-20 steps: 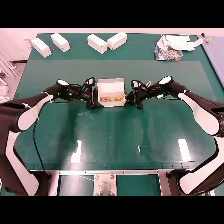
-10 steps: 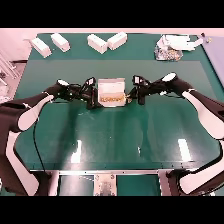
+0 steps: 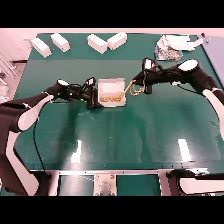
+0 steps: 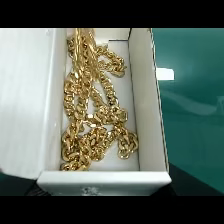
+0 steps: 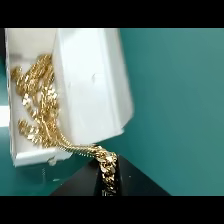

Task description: Fold the box and place the chain.

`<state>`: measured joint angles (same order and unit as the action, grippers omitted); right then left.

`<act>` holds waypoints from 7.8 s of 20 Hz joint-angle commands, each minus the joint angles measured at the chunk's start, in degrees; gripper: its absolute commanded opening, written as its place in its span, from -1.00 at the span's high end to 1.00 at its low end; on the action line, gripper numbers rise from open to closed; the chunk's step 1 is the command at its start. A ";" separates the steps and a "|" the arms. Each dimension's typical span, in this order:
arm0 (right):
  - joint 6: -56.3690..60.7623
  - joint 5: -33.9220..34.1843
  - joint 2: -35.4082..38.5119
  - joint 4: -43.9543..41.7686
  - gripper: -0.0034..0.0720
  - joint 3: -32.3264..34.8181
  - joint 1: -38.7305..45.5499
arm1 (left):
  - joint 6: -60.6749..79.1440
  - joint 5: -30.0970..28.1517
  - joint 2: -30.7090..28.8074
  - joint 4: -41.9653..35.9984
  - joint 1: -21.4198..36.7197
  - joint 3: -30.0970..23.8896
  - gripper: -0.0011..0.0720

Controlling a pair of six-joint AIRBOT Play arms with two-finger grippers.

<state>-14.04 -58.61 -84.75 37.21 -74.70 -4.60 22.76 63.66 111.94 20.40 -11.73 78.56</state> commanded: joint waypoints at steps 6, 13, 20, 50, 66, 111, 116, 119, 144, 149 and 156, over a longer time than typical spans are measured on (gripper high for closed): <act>1.66 0.48 5.75 -5.29 0.90 -0.70 -7.32 | 0.00 -0.04 -0.02 0.02 0.07 0.04 -0.49; 1.84 6.99 5.73 -5.25 0.90 -0.98 -13.09 | 0.00 -0.02 -0.04 0.02 0.07 0.07 -0.49; 1.86 9.75 5.73 -5.25 0.90 -8.90 -13.57 | 0.00 -0.04 -0.04 0.02 0.07 0.07 -0.49; 22.84 13.62 -2.25 5.29 0.90 6.69 -16.72 | 0.00 -0.07 -0.02 0.02 0.07 0.04 -0.49; 24.04 21.14 -0.13 5.25 -0.17 0.04 -14.19 | 0.00 -0.07 -0.02 0.02 0.07 0.07 -0.49; 18.18 -19.02 -25.59 -0.22 0.16 -26.49 -7.76 | 0.00 -0.02 -0.02 0.00 0.07 0.07 -0.49; 20.52 -23.26 -25.49 0.13 0.10 -26.56 -7.67 | 0.00 -0.02 -0.02 0.00 0.07 0.07 -0.49; 21.16 -24.72 -25.46 -0.13 0.10 -26.58 -7.67 | 0.00 -0.02 -0.04 0.00 0.07 0.07 -0.49; 22.67 -20.65 -25.92 2.95 -0.11 -26.97 -9.33 | -0.02 0.02 -0.04 0.00 0.07 0.07 -0.49; 22.71 -22.95 -25.92 2.91 -0.12 -27.04 -9.09 | -0.02 0.02 -0.02 0.00 0.07 0.04 -0.49; 23.02 -20.22 -25.92 3.80 -0.12 -27.04 -9.14 | -0.02 0.04 -0.02 -0.02 0.07 0.04 -0.49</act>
<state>8.93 -80.60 -110.65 40.77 -101.67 -13.76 22.72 63.66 111.94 20.36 -11.68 78.59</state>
